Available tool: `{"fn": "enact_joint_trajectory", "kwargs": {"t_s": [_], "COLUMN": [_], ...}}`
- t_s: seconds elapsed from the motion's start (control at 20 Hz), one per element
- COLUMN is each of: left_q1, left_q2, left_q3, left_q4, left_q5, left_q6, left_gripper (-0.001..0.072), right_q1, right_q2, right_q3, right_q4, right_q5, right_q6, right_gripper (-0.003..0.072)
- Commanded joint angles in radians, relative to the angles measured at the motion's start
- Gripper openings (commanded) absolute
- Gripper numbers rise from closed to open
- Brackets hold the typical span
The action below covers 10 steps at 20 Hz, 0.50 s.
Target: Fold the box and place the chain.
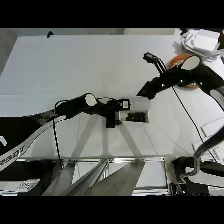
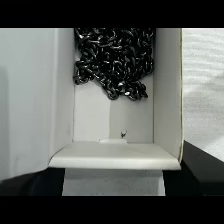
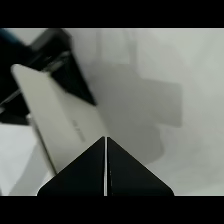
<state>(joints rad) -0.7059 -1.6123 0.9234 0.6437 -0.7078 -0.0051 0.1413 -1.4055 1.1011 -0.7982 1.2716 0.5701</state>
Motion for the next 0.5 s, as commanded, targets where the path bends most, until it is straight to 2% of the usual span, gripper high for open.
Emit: {"fn": "enact_joint_trajectory", "kwargs": {"t_s": [0.0,0.1,0.15,0.2,0.25,0.4,0.45], "left_q1": [0.0,0.0,0.0,0.0,0.0,0.0,0.0], "left_q2": [0.0,0.0,0.0,0.0,0.0,0.0,0.0], "left_q3": [0.0,0.0,0.0,0.0,0.0,0.0,0.0], "left_q4": [0.0,0.0,0.0,0.0,0.0,0.0,0.0], "left_q5": [0.0,0.0,0.0,0.0,0.0,0.0,0.0], "left_q6": [0.0,0.0,0.001,0.0,0.0,0.0,0.0], "left_gripper": [0.021,0.021,0.021,0.021,0.021,0.021,0.021], "right_q1": [0.022,0.026,0.026,0.026,0.026,0.026,0.026], "right_q2": [0.029,0.064,0.089,0.117,0.151,0.22,0.228], "right_q3": [-0.005,-0.033,-0.053,-0.079,-0.114,-0.209,-0.234], "right_q4": [-0.011,-0.066,-0.079,-0.079,-0.079,-0.079,-0.078], "right_q5": [0.129,0.121,0.103,0.07,0.028,-0.048,-0.059], "right_q6": [-0.06,-0.06,-0.084,-0.113,-0.15,-0.248,-0.261], "right_gripper": [0.0011,0.0016,0.0064,0.0168,0.0225,0.0229,0.0259]}}
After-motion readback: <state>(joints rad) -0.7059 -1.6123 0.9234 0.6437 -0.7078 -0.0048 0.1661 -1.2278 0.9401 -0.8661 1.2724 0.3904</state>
